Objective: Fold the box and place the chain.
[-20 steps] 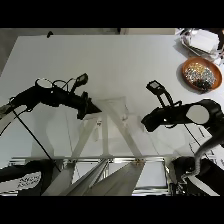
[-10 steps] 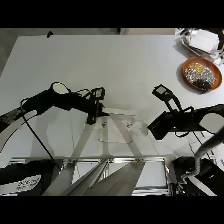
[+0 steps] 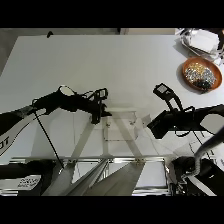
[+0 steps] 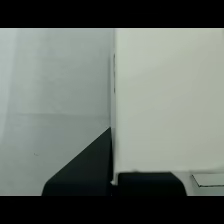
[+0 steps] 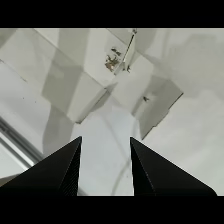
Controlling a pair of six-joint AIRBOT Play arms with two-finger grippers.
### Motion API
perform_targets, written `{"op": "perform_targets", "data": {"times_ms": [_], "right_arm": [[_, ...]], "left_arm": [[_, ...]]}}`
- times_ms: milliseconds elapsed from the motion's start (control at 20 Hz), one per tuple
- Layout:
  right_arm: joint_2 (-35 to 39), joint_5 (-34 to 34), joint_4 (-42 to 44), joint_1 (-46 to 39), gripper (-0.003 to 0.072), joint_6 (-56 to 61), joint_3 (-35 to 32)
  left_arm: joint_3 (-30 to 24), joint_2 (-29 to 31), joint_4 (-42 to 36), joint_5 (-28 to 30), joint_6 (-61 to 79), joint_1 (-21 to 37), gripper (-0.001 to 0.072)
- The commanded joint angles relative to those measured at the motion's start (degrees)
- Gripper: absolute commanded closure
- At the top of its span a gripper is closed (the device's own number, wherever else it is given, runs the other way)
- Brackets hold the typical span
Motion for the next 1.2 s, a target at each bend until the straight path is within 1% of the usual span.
{"op": "perform_targets", "data": {"times_ms": [0, 350, 550, 800, 1050, 1150], "right_arm": [[0.04, -0.37, 0.00, 0.02, 0.0344, 0.00, 0.04], [0.04, -0.37, -0.02, 0.02, 0.0344, 0.00, 0.04], [0.04, -0.37, -0.02, 0.02, 0.0344, -0.02, 0.04], [0.04, -2.01, 0.00, 0.02, 0.0343, 0.00, 0.04], [0.04, -1.99, 0.00, 0.02, 0.0343, -0.02, 0.04], [0.04, -1.97, 0.00, 0.02, 0.0343, -0.02, 0.04]], "left_arm": [[-0.02, -0.57, -3.98, 1.70, 2.84, -0.04, 0.0706], [-0.02, -0.57, -3.87, 2.19, 2.78, -0.04, 0.0705], [0.00, -0.52, -0.59, 1.25, 2.08, -0.13, 0.0704], [0.83, -0.55, 0.46, 0.72, 0.90, -0.13, 0.0706], [1.40, -0.55, 6.23, 0.87, -3.39, -0.13, 0.0706], [1.40, -0.55, 6.43, 0.92, -3.91, -0.13, 0.0705]]}}
